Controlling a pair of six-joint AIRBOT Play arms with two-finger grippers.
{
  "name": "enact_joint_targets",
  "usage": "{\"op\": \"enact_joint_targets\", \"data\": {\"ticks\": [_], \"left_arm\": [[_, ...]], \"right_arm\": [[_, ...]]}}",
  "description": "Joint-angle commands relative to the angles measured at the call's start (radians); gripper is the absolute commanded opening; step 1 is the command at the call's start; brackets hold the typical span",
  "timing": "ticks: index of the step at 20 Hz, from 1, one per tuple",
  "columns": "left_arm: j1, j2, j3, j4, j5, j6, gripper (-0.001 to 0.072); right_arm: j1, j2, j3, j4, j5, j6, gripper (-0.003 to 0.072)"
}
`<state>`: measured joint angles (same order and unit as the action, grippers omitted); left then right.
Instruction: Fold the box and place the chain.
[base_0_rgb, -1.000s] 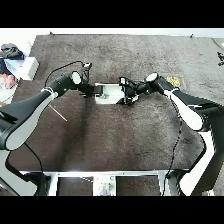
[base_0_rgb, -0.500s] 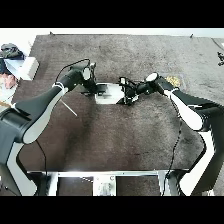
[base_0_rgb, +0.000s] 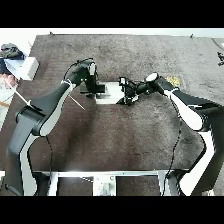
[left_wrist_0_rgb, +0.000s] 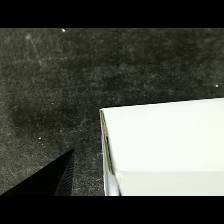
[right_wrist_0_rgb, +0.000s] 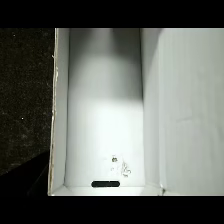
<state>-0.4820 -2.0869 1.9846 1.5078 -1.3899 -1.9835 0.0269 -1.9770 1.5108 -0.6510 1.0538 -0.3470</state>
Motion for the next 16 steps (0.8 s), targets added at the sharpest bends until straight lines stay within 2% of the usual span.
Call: {"op": "enact_joint_targets", "data": {"ticks": [1, 3, 6, 7, 8, 12, 13, 14, 15, 16], "left_arm": [[0.001, -0.015, 0.015, 0.016, -0.020, -0.027, 0.0295], [0.001, -0.024, 0.015, 0.017, -0.028, -0.032, 0.0130], [0.000, -0.028, 0.015, 0.017, -0.032, -0.032, 0.0128], [0.001, -0.028, 0.015, 0.020, -0.035, -0.032, 0.0033], [0.000, -0.028, 0.015, 0.021, -0.034, -0.027, 0.0011], [0.001, -0.028, 0.015, 0.024, -0.039, -0.023, 0.0013], [0.001, -0.028, 0.019, 0.022, -0.046, -0.017, 0.0078], [0.001, -0.027, 0.023, -0.008, -0.047, 0.025, 0.0364], [0.001, -0.027, 0.034, -0.027, -0.050, 0.063, 0.0428], [0.001, -0.024, 0.042, -0.027, -0.064, 0.092, 0.0421]], "right_arm": [[0.001, 0.000, 0.000, 0.000, 0.000, 0.000, 0.0538], [0.001, 0.000, 0.000, 0.000, 0.000, 0.000, 0.0538], [0.001, 0.000, 0.000, 0.000, 0.000, 0.000, 0.0537], [0.001, 0.000, 0.000, 0.000, 0.000, 0.000, 0.0538], [0.001, 0.000, 0.000, 0.000, 0.000, 0.000, 0.0538], [0.001, 0.000, 0.000, 0.000, 0.000, 0.000, 0.0538], [0.001, 0.000, 0.000, 0.000, 0.000, 0.000, 0.0537], [0.001, 0.000, 0.000, 0.000, 0.000, 0.000, 0.0538], [0.001, 0.000, 0.000, 0.000, 0.000, 0.000, 0.0538], [0.001, 0.000, 0.000, 0.000, 0.000, 0.000, 0.0537]]}}
